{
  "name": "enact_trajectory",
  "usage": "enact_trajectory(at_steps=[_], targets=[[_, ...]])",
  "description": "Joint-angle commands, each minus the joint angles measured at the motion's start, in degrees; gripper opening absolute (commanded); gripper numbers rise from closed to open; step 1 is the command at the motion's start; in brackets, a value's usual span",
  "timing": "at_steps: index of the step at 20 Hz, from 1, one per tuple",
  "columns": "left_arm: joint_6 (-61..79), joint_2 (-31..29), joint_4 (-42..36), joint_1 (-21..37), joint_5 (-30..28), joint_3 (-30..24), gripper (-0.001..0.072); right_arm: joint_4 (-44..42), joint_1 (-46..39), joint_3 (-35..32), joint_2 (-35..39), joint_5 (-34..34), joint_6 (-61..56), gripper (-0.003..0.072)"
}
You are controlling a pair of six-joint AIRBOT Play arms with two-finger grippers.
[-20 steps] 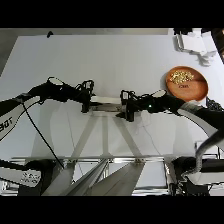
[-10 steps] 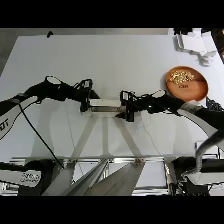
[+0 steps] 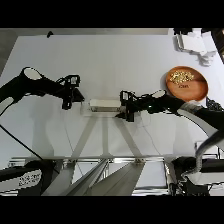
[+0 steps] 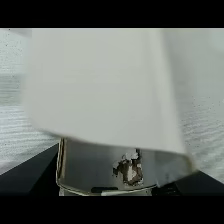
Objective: Fold the box and place the chain.
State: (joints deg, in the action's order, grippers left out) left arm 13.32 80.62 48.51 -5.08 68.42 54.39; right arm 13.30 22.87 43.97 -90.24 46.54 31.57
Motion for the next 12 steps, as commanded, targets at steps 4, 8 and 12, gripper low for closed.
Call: enact_trajectory(at_steps=[4, 8, 12], targets=[[-7.0, -1.7, -8.4, -3.7, 11.6, -2.5, 0.0007, 0.0, 0.0, 0.0, 0.0, 0.0, 0.0, 0.0522], [-7.5, -0.7, -18.3, -5.7, -2.0, -4.2, 0.0006, 0.0, 0.0, 0.0, 0.0, 0.0, 0.0, 0.0522], [-9.2, 0.4, -25.7, -5.6, -13.5, -4.2, 0.0006, 0.0, 0.0, 0.0, 0.0, 0.0, 0.0, 0.0522]])
